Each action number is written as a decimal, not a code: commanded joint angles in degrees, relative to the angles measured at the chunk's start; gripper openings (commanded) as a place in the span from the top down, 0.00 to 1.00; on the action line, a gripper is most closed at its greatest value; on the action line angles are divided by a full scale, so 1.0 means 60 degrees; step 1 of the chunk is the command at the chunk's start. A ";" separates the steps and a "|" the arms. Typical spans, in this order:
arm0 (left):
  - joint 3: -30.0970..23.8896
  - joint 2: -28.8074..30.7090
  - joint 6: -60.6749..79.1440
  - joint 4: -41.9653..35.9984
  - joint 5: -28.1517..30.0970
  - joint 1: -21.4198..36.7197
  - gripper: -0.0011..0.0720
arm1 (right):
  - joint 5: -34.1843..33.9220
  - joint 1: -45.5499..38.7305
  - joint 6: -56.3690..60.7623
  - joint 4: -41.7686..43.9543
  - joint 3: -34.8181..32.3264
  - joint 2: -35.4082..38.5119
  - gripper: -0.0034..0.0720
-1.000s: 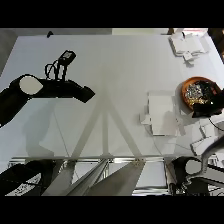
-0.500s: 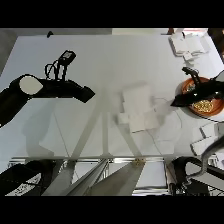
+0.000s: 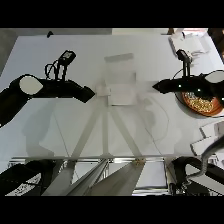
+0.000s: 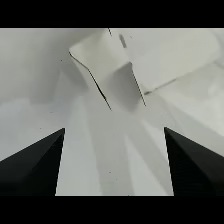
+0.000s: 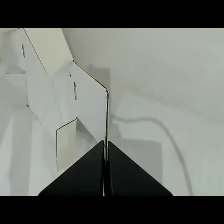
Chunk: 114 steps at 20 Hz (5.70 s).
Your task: Fold the box and place the chain.
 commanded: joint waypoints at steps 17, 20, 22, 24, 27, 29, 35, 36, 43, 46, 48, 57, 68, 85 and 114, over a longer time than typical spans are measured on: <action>0.0004 -0.0007 0.0000 0.0004 0.0004 -0.0004 0.03 | -0.2160 0.0066 -0.1978 0.1537 -0.2455 0.0018 0.94; 0.0004 -0.0007 0.0000 0.0000 0.0015 -0.0004 0.03 | -0.2160 0.0066 -0.1978 0.1534 -0.2455 0.0018 0.94; 0.0004 -0.0007 0.0000 -0.0007 0.0175 -0.0004 0.03 | -0.2160 0.0066 -0.1978 0.1530 -0.2455 0.0018 0.94; 0.0004 -0.0007 0.0004 -0.0047 0.0178 -0.0007 0.03 | -0.2160 0.0066 -0.1978 0.1526 -0.2455 0.0018 0.94; 0.0004 -0.0007 -0.0004 -0.0069 0.0058 -0.0007 0.03 | -0.2160 0.0066 -0.1978 0.1526 -0.2455 0.0018 0.94; 0.0004 -0.0007 -0.0007 -0.0073 0.0069 -0.0007 0.03 | -0.2160 0.0066 -0.1978 0.1526 -0.2455 0.0018 0.94; 0.0004 -0.0007 0.0004 -0.0106 0.0153 -0.0004 0.03 | -0.2160 0.0066 -0.1978 0.1526 -0.2455 0.0018 0.94; 0.0004 -0.0007 0.0000 0.0004 0.0164 0.0004 0.03 | -0.2160 0.0066 -0.1978 0.1526 -0.2455 0.0018 0.94; 0.0769 -0.0528 0.1177 -0.0033 0.0142 0.0557 0.39 | -0.2160 0.0066 -0.1982 0.1523 -0.2455 0.0018 0.94; 0.2393 -0.1734 0.1574 -0.0066 -0.1155 0.0761 0.28 | -0.2160 0.0066 -0.1978 0.1523 -0.2455 0.0018 0.94; 0.3617 -0.2896 0.2040 -0.0357 -0.2164 0.0761 0.27 | -0.2160 0.0066 -0.1978 0.1523 -0.2455 0.0018 0.94; 0.8072 -0.7828 0.4462 -0.3275 -0.4368 0.0725 0.03 | -0.2160 0.0066 -0.1978 0.1523 -0.2455 0.0018 0.94; 0.9173 -0.8918 0.4466 -0.2881 -0.3960 0.0306 0.03 | -0.2160 0.0066 -0.1978 0.1523 -0.2455 0.0018 0.94; 0.9173 -0.9020 0.5402 -0.2153 -0.4299 -0.0222 0.12 | -0.2160 0.0066 -0.1978 0.1523 -0.2455 0.0018 0.94; 0.9173 -0.9194 0.6513 -0.2484 -0.5115 -0.0211 0.97 | -0.2160 0.0066 -0.1978 0.1523 -0.2455 0.0018 0.94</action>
